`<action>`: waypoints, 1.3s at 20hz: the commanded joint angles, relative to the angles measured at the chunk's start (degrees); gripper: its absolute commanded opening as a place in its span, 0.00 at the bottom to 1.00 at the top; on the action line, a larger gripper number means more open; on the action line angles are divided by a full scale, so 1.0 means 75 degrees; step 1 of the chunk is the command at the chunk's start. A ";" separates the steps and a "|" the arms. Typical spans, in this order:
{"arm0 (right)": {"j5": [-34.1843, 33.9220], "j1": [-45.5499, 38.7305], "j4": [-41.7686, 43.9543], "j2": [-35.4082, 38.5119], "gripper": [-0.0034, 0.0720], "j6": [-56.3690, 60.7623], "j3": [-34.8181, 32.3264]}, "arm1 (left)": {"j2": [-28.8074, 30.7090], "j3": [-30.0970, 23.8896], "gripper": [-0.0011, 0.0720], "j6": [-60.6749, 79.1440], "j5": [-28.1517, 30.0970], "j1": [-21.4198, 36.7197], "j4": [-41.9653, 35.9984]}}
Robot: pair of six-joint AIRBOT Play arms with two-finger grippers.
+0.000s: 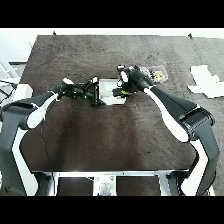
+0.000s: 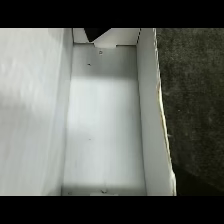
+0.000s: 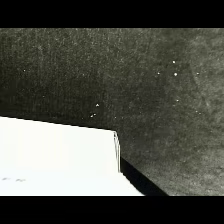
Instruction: Fold the box and place the chain.
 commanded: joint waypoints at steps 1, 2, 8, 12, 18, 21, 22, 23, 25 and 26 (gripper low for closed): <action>-0.0009 0.0064 0.0169 -0.0006 0.14 0.0044 0.0009 | 0.0003 0.0006 0.50 0.0023 0.0023 0.0000 0.0003; -0.0006 0.0058 0.0166 0.0000 0.41 0.0041 0.0012 | 0.0003 0.0006 0.50 0.0023 0.0023 0.0000 0.0003; 0.0154 -0.0058 0.0166 0.0044 0.64 -0.0026 0.0396 | 0.0003 0.0006 0.50 0.0023 0.0023 0.0000 0.0003; 0.0857 -0.0178 0.0105 0.0367 0.69 -0.0452 0.0580 | 0.0003 0.0006 0.50 0.0023 0.0029 0.0000 0.0003; 0.1058 -0.0580 -0.0020 0.1399 0.69 -0.1515 0.0580 | 0.0003 0.0006 0.50 0.0023 0.0032 0.0000 0.0003; 0.0673 -0.1093 -0.0533 0.1909 0.69 -0.1786 0.0577 | 0.0003 0.0006 0.50 0.0026 0.0035 0.0000 0.0003; 0.0259 -0.1393 -0.0542 0.1950 0.69 -0.1795 0.0580 | 0.0003 0.0006 0.50 0.0026 0.0035 0.0000 0.0006; -0.0111 -0.1693 -0.0463 0.1920 0.68 -0.1801 0.0565 | 0.0003 0.0006 0.50 0.0026 0.0038 0.0000 0.0003; -0.0443 -0.2331 -0.0087 0.1655 0.62 -0.2101 0.0565 | 0.0003 0.0006 0.50 0.0023 0.0052 0.0000 0.0003; -0.0437 -0.2643 0.0216 0.1440 0.62 -0.2439 0.0565 | 0.0003 0.0006 0.50 0.0026 0.0052 0.0000 0.0003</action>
